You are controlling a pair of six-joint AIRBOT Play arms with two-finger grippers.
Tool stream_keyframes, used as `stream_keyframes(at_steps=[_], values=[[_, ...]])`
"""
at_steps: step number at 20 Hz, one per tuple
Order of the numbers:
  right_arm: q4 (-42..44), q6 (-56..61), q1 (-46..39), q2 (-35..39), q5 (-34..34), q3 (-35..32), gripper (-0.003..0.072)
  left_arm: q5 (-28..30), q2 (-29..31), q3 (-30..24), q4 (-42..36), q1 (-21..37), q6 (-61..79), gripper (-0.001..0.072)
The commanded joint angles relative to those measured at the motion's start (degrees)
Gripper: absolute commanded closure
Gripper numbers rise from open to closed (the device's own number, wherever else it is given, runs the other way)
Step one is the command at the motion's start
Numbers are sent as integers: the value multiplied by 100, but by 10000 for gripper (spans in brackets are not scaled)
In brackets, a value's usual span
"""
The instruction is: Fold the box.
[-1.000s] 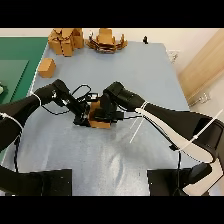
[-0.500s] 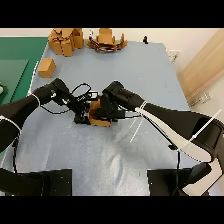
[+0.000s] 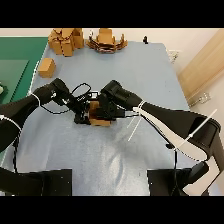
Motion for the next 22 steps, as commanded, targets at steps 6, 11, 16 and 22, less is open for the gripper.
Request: stream_keyframes(at_steps=[6, 11, 16, 22], values=[[-122, -151, 9, -142, -234, 195, 681, -122, 4, -4, -26, 0, -87, 695], [-87, -146, -7, -85, -232, 195, 303, -120, 4, -4, -20, 2, -90, 695], [-225, -160, -146, 223, 109, 192, 297, -72, 4, -4, 7, 2, -127, 695], [-109, -1027, -363, 1460, 188, -450, 297, -70, 4, -4, 170, 2, -267, 695]])
